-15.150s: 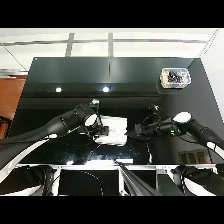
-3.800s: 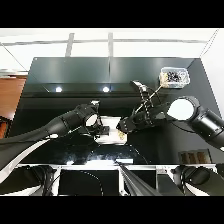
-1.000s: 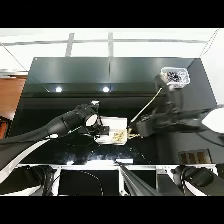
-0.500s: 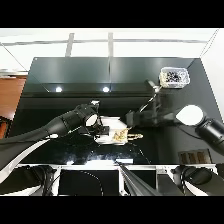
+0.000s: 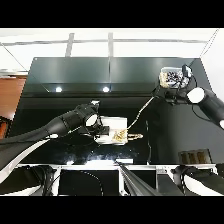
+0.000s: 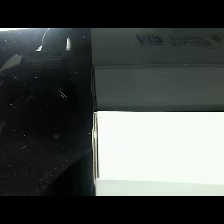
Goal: Fold the box and place the chain.
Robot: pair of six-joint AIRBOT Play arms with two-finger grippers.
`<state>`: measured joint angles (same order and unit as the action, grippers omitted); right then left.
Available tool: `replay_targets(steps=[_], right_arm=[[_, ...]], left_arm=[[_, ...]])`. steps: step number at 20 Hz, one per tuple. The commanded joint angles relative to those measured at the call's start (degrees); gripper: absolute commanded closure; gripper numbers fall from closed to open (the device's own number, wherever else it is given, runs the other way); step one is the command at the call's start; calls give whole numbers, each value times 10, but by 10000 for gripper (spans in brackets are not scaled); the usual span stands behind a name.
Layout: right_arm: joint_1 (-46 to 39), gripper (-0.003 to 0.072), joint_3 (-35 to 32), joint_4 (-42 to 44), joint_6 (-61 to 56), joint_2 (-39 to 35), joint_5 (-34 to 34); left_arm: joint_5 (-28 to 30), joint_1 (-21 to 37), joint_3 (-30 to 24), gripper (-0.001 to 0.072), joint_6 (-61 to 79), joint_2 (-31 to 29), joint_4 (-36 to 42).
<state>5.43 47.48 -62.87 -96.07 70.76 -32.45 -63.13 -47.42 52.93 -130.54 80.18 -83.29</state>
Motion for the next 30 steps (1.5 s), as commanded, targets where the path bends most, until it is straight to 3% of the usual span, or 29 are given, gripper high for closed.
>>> replay_targets(steps=[1,6,8,10,11,15,19,25,30], right_arm=[[-22,-34,95,-22,-57,133,30],[-34,-31,216,-66,-170,252,-33],[-40,76,222,-75,-186,259,-21],[-47,533,223,-76,-185,259,-25],[-50,674,224,-78,-181,257,-42],[-52,677,224,-148,-118,207,-131],[-31,678,206,-141,50,50,-314],[-9,678,164,-61,66,-238,-341],[9,678,164,31,67,-321,-443]], left_arm=[[-1,0,0,677,0,0,0],[0,0,0,677,0,0,0],[0,0,0,677,0,0,0],[1,0,0,677,0,0,-1],[2,0,0,677,0,0,-1],[3,0,0,677,0,0,-2],[3,0,0,677,0,0,-2],[2,0,0,677,0,0,-2],[3,0,0,677,0,0,-2]])
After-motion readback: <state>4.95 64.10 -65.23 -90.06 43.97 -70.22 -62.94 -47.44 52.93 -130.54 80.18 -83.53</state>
